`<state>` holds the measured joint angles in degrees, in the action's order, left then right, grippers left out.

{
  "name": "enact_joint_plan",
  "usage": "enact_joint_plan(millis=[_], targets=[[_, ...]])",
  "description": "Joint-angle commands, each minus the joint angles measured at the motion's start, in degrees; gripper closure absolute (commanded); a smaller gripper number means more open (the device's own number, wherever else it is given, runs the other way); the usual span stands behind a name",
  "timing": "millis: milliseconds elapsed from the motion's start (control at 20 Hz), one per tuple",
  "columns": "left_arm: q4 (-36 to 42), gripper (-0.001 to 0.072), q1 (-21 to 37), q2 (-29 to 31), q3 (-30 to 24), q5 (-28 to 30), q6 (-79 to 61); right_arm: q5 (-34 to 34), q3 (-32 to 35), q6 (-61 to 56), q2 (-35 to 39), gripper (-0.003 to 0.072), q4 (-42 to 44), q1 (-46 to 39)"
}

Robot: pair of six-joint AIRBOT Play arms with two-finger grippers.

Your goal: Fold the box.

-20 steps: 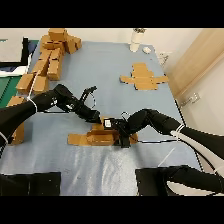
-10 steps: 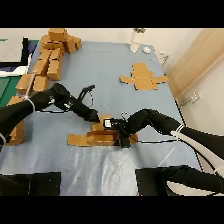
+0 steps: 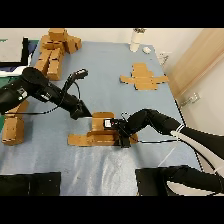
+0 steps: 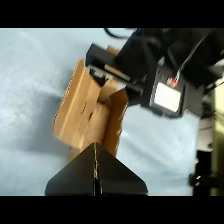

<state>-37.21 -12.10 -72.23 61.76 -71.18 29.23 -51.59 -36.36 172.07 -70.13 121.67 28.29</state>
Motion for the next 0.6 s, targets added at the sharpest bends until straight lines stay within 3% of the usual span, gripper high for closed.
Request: enact_joint_plan(millis=[0, 200, 250, 300, 350, 550], targets=[[-7.7, 0.0698, 1.2, 1.4, -0.8, -0.5, -6.2, 0.1, 0.0, 0.0, 0.0, 0.014, 0.0, 0.0], [3.5, 0.0666, 4.2, 1.3, -11.1, 12.0, -22.8, 0.1, 0.0, 0.0, 0.0, 0.014, 0.0, -0.1], [8.0, 0.0319, 4.3, 1.3, -14.4, 12.7, -30.1, 0.1, 0.0, 0.0, 0.0, 0.014, 0.0, -0.1], [11.8, 0.007, 4.3, 1.3, -17.6, 12.7, -38.8, 0.1, 0.0, 0.0, 0.0, 0.014, 0.0, -0.1], [13.8, 0.0014, 4.3, 1.4, -20.7, 12.6, -46.0, 0.1, 0.0, 0.0, 0.0, 0.014, 0.0, -0.1], [12.7, 0.0013, 4.2, 1.6, -28.6, 17.3, -56.0, 0.1, 0.0, 0.0, 0.0, 0.014, 0.0, -0.1]])
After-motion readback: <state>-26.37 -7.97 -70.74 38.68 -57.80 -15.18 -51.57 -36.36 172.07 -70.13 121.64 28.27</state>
